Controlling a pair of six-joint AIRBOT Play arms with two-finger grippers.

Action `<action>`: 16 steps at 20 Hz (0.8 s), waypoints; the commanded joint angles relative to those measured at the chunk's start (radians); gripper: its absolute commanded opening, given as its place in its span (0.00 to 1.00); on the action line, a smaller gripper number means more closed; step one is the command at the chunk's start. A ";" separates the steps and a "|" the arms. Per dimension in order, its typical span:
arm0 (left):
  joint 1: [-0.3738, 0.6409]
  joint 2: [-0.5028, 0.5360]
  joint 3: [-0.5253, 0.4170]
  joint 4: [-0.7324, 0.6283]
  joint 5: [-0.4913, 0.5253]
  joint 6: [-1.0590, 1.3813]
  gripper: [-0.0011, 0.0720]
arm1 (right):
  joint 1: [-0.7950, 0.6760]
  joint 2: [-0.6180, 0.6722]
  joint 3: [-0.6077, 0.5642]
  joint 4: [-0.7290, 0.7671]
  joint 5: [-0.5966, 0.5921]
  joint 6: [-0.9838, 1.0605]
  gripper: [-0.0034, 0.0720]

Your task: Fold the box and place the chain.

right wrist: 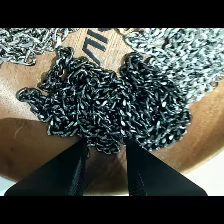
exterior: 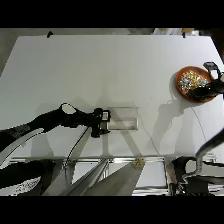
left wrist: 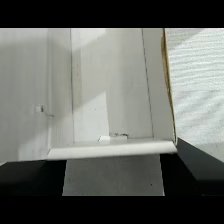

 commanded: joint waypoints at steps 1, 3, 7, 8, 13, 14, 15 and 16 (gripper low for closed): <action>0.000 0.000 0.000 0.000 0.000 0.000 0.46 | 0.000 -0.021 0.000 -0.002 -0.009 0.013 0.33; 0.000 0.000 0.000 0.000 0.000 0.000 0.46 | 0.000 -0.021 0.000 -0.002 -0.018 0.013 0.28; 0.000 0.000 0.000 0.000 0.000 0.000 0.46 | 0.000 -0.021 0.000 -0.013 -0.021 0.028 0.23; 0.000 0.000 0.000 0.000 0.000 0.000 0.46 | 0.000 -0.021 0.000 -0.021 -0.021 0.041 0.19; 0.000 0.000 0.000 0.000 0.000 0.000 0.46 | 0.000 -0.021 0.000 -0.027 -0.008 0.047 0.07; 0.000 0.000 0.000 0.000 0.000 0.000 0.46 | 0.000 -0.020 0.000 -0.027 0.003 0.047 0.07; 0.000 0.000 0.000 0.000 0.000 0.000 0.46 | 0.000 -0.018 0.000 -0.027 0.013 0.047 0.07; 0.000 0.000 0.000 0.000 0.000 0.000 0.46 | 0.000 -0.013 0.000 -0.022 0.024 0.047 0.07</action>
